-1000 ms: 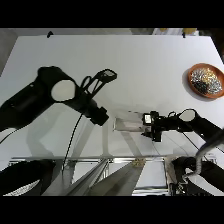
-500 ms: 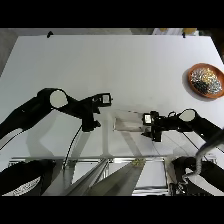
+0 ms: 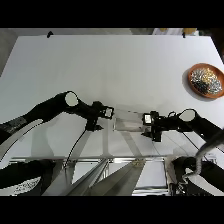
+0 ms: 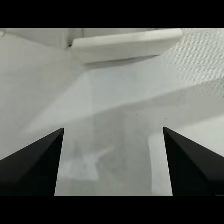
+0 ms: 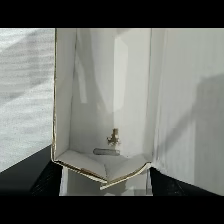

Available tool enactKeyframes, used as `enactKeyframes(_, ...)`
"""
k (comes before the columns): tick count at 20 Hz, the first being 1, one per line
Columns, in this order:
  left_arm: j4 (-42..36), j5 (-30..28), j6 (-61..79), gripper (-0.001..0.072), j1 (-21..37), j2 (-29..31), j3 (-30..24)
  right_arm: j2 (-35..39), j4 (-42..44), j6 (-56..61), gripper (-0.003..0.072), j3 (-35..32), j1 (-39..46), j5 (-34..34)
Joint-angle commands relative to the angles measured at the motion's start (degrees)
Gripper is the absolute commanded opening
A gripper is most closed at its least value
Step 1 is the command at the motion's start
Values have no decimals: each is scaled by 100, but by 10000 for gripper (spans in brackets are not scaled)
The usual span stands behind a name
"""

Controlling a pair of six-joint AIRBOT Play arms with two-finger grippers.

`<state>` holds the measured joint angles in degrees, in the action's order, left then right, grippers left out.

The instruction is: Fold the box and place the chain.

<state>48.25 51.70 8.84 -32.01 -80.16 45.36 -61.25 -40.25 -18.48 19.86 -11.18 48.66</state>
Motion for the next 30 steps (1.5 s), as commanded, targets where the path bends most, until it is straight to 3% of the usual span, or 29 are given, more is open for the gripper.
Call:
enactKeyframes(1,-999,44,1126,698,160,-127,-13,4,0,0,435,4,0,0)
enactKeyframes(5,-1521,380,1825,697,162,-225,-13,4,0,0,435,4,0,0)
enactKeyframes(30,-2190,151,1534,701,-173,-560,-184,4,0,0,435,4,0,0)
